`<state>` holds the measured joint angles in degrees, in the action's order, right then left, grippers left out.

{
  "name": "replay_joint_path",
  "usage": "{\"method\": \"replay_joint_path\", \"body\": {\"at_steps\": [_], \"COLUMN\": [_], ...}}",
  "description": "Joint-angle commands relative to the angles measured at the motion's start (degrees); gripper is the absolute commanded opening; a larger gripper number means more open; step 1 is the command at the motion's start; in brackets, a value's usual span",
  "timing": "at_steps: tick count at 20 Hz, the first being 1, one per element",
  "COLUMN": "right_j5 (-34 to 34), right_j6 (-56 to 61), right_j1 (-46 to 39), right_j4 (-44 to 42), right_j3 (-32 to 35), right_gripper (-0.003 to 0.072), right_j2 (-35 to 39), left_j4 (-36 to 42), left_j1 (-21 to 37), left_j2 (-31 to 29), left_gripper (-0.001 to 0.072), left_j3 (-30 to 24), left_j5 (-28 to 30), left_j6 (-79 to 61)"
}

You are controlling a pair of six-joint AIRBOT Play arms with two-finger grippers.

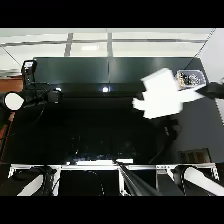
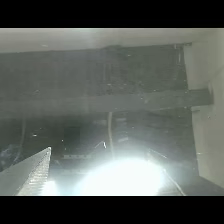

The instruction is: Fold the box and place the chain.

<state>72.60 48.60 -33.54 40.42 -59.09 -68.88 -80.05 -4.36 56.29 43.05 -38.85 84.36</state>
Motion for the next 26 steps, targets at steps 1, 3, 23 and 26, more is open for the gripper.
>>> {"method": "replay_joint_path", "body": {"at_steps": [1, 3, 23, 26], "right_j5": [-15.1, -25.6, -45.6, -45.6], "right_j6": [0.2, 0.2, 0.3, 0.3], "right_j1": [15.1, 26.6, 51.2, 51.2], "right_j4": [-9.9, -11.4, -11.5, -11.5], "right_j3": [15.1, 22.4, 31.7, 31.7], "right_gripper": [0.0012, 0.0013, 0.0014, 0.0014], "right_j2": [8.8, 10.2, 10.1, 10.1], "left_j4": [0.0, 1.7, 60.6, 55.0], "left_j1": [-1.3, -2.1, -3.0, -4.9], "left_j2": [0.8, 1.7, 32.2, 38.7], "left_gripper": [0.0708, 0.0708, 0.0708, 0.0687], "left_j3": [0.0, 0.0, 4.1, 11.1], "left_j5": [0.4, 0.2, -26.0, -34.1], "left_j6": [-0.2, -0.2, -45.0, -46.8]}}
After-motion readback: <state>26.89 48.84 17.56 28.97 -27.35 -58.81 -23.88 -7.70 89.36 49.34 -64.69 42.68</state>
